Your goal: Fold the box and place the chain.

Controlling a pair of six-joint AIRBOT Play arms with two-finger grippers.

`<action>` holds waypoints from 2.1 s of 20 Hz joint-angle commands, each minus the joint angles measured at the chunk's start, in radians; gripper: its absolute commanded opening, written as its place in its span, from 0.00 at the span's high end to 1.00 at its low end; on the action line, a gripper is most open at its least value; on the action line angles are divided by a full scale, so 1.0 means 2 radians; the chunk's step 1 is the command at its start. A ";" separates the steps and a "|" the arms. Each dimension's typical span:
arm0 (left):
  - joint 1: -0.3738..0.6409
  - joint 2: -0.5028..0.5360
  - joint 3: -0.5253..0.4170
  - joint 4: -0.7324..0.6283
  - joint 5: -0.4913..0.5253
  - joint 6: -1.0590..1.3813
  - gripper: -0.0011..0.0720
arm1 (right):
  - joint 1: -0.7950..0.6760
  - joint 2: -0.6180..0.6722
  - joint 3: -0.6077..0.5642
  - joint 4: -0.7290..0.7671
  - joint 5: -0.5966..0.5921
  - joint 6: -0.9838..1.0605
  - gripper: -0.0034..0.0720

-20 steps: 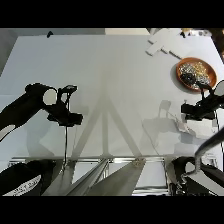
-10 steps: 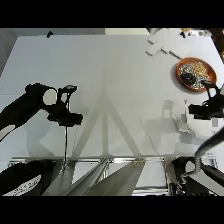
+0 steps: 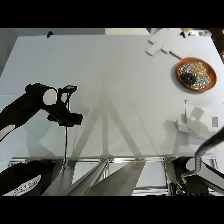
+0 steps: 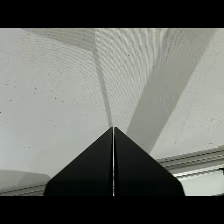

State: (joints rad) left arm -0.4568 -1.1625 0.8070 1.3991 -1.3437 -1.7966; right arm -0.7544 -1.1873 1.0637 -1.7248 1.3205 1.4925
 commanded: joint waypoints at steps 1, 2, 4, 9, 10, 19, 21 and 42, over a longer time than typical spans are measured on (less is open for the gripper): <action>0.000 0.000 0.000 0.000 0.000 0.000 0.97 | -0.080 -0.036 0.010 -0.009 0.012 -0.028 0.05; 0.000 0.000 0.000 0.000 0.000 0.000 0.97 | -0.097 -0.049 0.010 -0.008 0.015 -0.033 0.06; 0.000 0.000 0.000 0.000 0.000 0.000 0.97 | -0.122 -0.071 0.010 -0.006 0.016 -0.068 0.09; 0.000 0.000 0.000 0.000 0.000 0.000 0.97 | -0.128 -0.108 0.009 0.003 -0.022 -0.125 0.15; 0.000 0.000 0.000 0.000 0.000 0.000 0.97 | -0.128 -0.117 0.009 0.002 -0.028 -0.132 0.25; 0.000 0.000 0.000 0.000 0.000 0.000 0.97 | -0.128 -0.152 0.009 0.032 -0.053 -0.190 0.58; 0.000 0.000 0.000 0.000 0.000 0.000 0.97 | -0.128 -0.155 0.009 0.044 -0.057 -0.203 0.58; 0.000 0.000 0.000 0.009 0.000 0.045 0.97 | 0.192 0.117 -0.176 0.403 -0.067 -0.386 0.93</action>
State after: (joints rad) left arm -0.4568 -1.1625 0.8066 1.4094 -1.3441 -1.7542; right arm -0.4873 -1.0924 0.8341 -1.0702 1.2636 0.7353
